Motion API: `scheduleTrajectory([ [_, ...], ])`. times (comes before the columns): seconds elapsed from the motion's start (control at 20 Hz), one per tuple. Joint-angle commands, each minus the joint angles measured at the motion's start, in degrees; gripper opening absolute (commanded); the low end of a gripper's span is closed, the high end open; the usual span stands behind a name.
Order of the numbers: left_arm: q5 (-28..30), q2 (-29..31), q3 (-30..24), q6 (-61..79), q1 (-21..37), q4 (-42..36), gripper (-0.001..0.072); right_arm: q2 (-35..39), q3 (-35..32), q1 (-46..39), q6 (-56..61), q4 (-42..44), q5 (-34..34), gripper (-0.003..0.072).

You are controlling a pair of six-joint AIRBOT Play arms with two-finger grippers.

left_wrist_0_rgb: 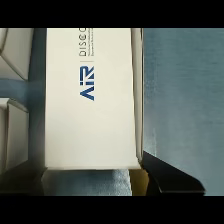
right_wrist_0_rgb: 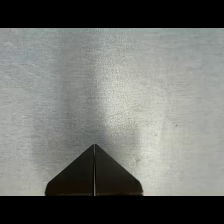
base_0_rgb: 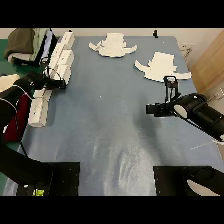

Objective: Fold the box.

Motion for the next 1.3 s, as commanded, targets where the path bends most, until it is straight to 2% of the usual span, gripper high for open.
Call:
scheduleTrajectory([
  [0.0, -1.03, -3.39, 6.16, -1.79, 0.04, 2.82, 0.0528, -0.02, 0.07, -0.04, 0.02, -0.02, -0.96, 0.0003],
  [0.25, -0.94, -6.36, 9.94, -1.7, -0.02, 2.8, 0.0528, -0.09, 0.07, -0.04, 0.02, 0.0, -2.4, 0.0004],
  [1.25, -0.13, -7.34, 9.94, -1.16, 0.0, 2.54, 0.0527, -0.13, 0.07, -0.04, 0.02, 0.0, -2.82, 0.0003],
])
